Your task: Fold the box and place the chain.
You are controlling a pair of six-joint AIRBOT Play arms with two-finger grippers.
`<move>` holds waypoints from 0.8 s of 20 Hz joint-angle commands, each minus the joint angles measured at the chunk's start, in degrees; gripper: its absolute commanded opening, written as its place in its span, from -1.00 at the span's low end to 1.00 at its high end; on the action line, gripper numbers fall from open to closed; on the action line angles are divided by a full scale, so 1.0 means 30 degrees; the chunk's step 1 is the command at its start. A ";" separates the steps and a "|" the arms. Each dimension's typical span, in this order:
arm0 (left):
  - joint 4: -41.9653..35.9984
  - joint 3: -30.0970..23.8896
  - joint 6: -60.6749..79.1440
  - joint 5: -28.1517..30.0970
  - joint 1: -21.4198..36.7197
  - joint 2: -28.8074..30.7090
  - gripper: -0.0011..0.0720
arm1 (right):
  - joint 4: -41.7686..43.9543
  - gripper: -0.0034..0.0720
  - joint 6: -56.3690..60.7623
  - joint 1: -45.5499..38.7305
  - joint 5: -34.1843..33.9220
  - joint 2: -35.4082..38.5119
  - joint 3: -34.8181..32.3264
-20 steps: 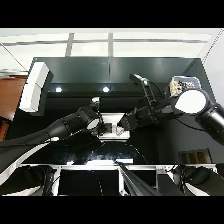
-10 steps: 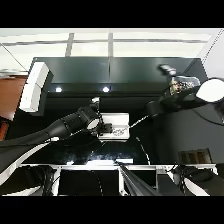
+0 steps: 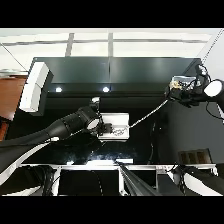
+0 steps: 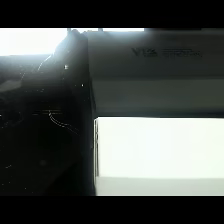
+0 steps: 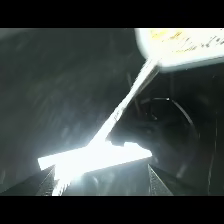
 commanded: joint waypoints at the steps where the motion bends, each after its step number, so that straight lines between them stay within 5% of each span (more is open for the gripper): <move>1: 0.0007 0.0015 0.0007 -0.0007 0.0015 -0.0015 -0.88 | -0.0044 1.00 0.3147 -0.0342 -0.3410 -0.2441 -0.0102; 7: -0.0066 0.0015 0.0007 -0.0015 0.0015 -0.0015 -0.88 | -0.0015 0.88 0.3920 -0.0342 -0.5923 -0.4175 -0.0102; 8: -0.0066 0.0015 0.0000 -0.0015 0.0015 -0.0015 -0.88 | -0.0015 0.45 0.3912 -0.0342 -0.5858 -0.4299 -0.0102; 10: -0.0058 0.0015 0.0007 -0.0015 0.0015 -0.0015 -0.88 | -0.0015 -0.78 0.3883 -0.0342 -0.5770 -0.4306 -0.0073; 16: -0.0051 0.0015 0.0007 -0.0007 0.0000 -0.0015 -0.88 | -0.0204 -0.83 -0.1209 -0.0495 -0.3453 -0.1290 0.1107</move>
